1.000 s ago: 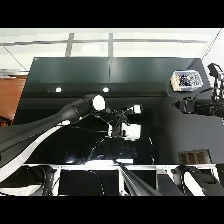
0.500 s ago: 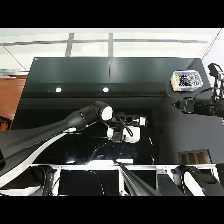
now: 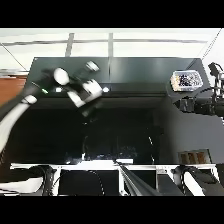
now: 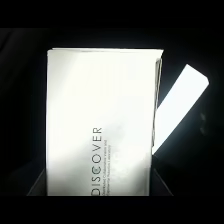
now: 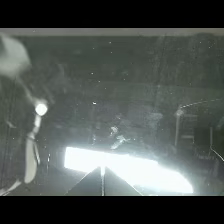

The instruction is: Fold the box and place the chain.

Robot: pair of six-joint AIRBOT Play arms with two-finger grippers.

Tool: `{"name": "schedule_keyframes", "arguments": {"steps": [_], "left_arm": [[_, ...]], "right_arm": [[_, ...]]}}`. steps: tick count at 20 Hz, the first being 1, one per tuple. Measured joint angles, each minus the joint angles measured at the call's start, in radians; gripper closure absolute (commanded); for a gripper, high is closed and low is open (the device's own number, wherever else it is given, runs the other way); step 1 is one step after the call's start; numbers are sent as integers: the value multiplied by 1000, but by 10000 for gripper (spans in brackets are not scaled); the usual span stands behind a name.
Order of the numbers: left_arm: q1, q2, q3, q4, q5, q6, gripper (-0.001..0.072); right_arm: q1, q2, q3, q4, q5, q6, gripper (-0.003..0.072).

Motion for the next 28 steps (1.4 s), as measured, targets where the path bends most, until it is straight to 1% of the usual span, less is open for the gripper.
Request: {"name": "schedule_keyframes", "arguments": {"steps": [3,5,7,9,11,13,14,15,16,17,20,21,22,23,24,26,28], "left_arm": [[252,-76,146,27,-25,-137,433],[376,-151,269,34,-65,-185,433],[464,-239,396,28,-103,-212,433],[523,-327,511,7,-124,-225,433],[553,-414,613,-28,-141,-235,433],[564,-491,690,-45,-152,-239,433],[566,-525,718,-52,-152,-242,417],[566,-550,737,-53,-156,-242,298],[566,-571,750,-56,-156,-243,41],[566,-587,761,-57,-154,-243,0],[561,-584,806,-59,-145,-247,1],[558,-567,822,-59,-148,-249,10],[555,-536,834,-60,-146,-253,104],[553,-506,840,-63,-146,-266,373],[552,-470,841,-62,-160,-277,679],[550,-389,830,-74,-193,-302,681],[539,-303,785,-105,-262,-321,682]], "right_arm": [[0,0,0,1,-1,0,669],[0,0,0,1,-1,0,669],[0,0,0,1,-1,2,669],[0,0,0,1,-1,7,669],[0,0,0,1,-1,14,669],[0,0,0,1,-3,18,669],[0,0,0,1,-5,18,669],[0,0,0,1,-8,18,669],[0,0,0,1,-10,18,669],[0,0,0,1,-10,20,669],[0,0,0,1,-14,21,669],[0,0,0,1,-15,21,669],[0,0,0,1,-17,21,669],[0,0,0,1,-21,21,669],[0,0,0,1,-24,21,669],[0,0,0,0,-34,16,669],[0,0,0,0,-37,0,669]]}}
